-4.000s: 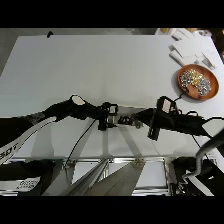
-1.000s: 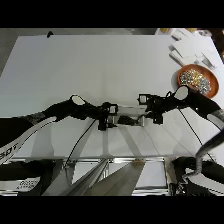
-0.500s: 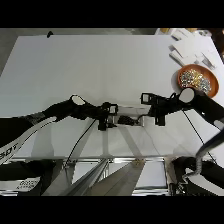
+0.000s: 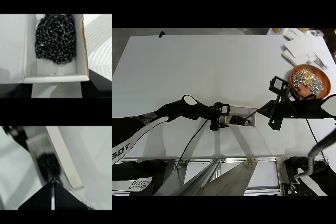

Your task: Fold the box and place the chain.

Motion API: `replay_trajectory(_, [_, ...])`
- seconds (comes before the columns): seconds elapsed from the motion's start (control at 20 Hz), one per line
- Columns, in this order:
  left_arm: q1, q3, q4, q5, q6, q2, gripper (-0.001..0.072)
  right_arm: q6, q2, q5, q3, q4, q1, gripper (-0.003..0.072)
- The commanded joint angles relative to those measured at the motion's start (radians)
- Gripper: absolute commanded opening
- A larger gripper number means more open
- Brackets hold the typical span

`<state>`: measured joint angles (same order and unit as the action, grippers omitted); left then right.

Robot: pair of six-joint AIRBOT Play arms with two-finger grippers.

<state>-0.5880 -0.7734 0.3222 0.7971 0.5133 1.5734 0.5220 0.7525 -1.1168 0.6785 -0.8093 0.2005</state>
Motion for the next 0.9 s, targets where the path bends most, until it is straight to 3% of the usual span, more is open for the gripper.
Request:
replay_trajectory(0.0, [0.000,0.000,0.000,0.000,0.000,0.000,0.0252,0.023,-0.036,0.039,0.000,0.206,0.051,0.0018])
replay_trajectory(0.35, [0.000,0.000,0.000,0.000,0.000,0.000,0.0252,0.032,0.097,0.306,-0.002,0.098,0.326,0.0018])
replay_trajectory(0.5, [0.000,0.000,0.000,0.000,0.000,0.000,0.0252,0.064,0.193,0.312,-0.002,0.031,0.330,0.0021])
replay_trajectory(0.65, [0.000,0.000,0.000,0.000,0.000,0.000,0.0252,0.110,0.229,0.329,0.000,-0.071,0.329,0.0193])
replay_trajectory(0.85, [0.000,0.000,0.000,0.000,0.000,0.000,0.0252,0.108,0.184,0.274,0.117,-0.243,0.322,0.0192])
